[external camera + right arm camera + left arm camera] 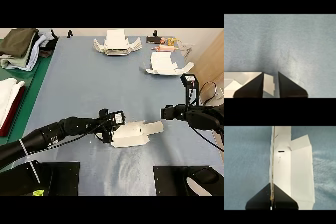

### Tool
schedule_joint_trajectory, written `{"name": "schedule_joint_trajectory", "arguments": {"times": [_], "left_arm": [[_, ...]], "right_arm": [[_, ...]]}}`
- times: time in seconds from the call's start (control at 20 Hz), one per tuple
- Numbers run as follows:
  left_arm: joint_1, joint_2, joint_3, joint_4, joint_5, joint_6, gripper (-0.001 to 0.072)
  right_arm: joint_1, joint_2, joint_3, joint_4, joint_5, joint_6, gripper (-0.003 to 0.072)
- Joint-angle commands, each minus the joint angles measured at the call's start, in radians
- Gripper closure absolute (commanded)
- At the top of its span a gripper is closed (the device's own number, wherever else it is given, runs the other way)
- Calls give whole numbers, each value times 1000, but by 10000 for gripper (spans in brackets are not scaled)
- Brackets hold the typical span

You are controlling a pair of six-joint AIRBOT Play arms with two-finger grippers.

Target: Fold the box.

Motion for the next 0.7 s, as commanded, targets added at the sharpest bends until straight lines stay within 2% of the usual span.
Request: {"name": "schedule_joint_trajectory", "arguments": {"times": [0.0, 0.1, 0.35, 0.65], "left_arm": [[99, 5, 53, 2, -227, -45, 696], [140, 5, 66, 0, -253, -45, 696], [142, -45, 66, -2, -291, -40, 695], [140, -43, 71, -3, -282, -37, 695]], "right_arm": [[0, 0, 0, 6, 1, 0, 427], [0, -1, 0, 7, 2, 0, 426], [0, -7, 0, 15, 5, 1, 427], [0, -30, 0, 25, 8, 1, 426]]}}
